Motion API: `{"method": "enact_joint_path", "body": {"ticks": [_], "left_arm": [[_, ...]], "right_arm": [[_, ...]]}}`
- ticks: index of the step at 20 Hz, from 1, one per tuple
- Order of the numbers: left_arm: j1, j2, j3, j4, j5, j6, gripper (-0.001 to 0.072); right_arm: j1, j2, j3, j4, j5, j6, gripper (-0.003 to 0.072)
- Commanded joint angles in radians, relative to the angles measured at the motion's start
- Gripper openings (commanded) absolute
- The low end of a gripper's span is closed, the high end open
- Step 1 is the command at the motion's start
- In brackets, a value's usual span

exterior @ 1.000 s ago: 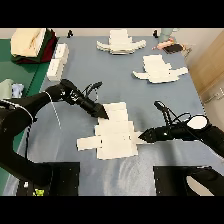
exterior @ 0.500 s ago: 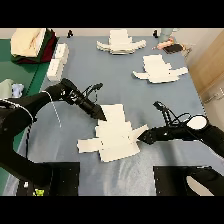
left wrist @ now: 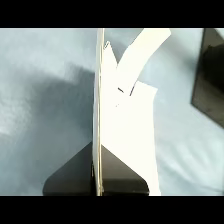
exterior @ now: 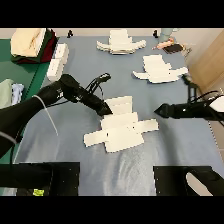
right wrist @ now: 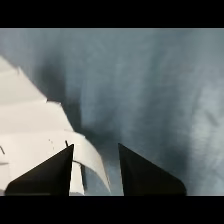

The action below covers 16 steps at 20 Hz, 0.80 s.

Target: Fold the box.

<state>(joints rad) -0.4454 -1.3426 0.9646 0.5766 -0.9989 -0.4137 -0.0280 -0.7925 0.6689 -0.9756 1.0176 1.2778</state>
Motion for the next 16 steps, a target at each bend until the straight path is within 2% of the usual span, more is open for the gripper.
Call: {"method": "enact_joint_path", "body": {"ticks": [1, 2, 3, 6, 8, 12, 16], "left_arm": [[-0.109, 0.172, -0.133, -0.024, 0.308, 0.238, 0.0015], [-0.138, 0.219, -0.180, -0.070, 0.380, 0.332, 0.0015], [-0.166, 0.257, -0.220, -0.108, 0.426, 0.424, 0.0015], [-0.238, 0.332, -0.314, -0.136, 0.461, 0.534, 0.0015], [-0.284, 0.341, -0.360, -0.135, 0.520, 0.534, 0.0015], [-0.379, 0.340, -0.428, -0.136, 0.713, 0.534, 0.0015], [-0.425, 0.340, -0.485, -0.137, 0.790, 0.532, 0.0016]], "right_arm": [[-0.076, 0.015, 0.117, -0.027, 0.016, 0.076, 0.0353], [-0.076, 0.015, 0.119, -0.018, 0.017, 0.076, 0.0301], [-0.076, 0.010, 0.117, -0.006, 0.022, 0.076, 0.0301], [-0.076, -0.006, 0.117, 0.029, 0.020, 0.076, 0.0301], [-0.075, -0.019, 0.117, 0.076, 0.016, 0.068, 0.0300], [-0.054, -0.037, 0.117, 0.092, 0.017, 0.055, 0.0281], [-0.023, -0.044, 0.117, 0.089, 0.014, 0.049, 0.0281]]}}
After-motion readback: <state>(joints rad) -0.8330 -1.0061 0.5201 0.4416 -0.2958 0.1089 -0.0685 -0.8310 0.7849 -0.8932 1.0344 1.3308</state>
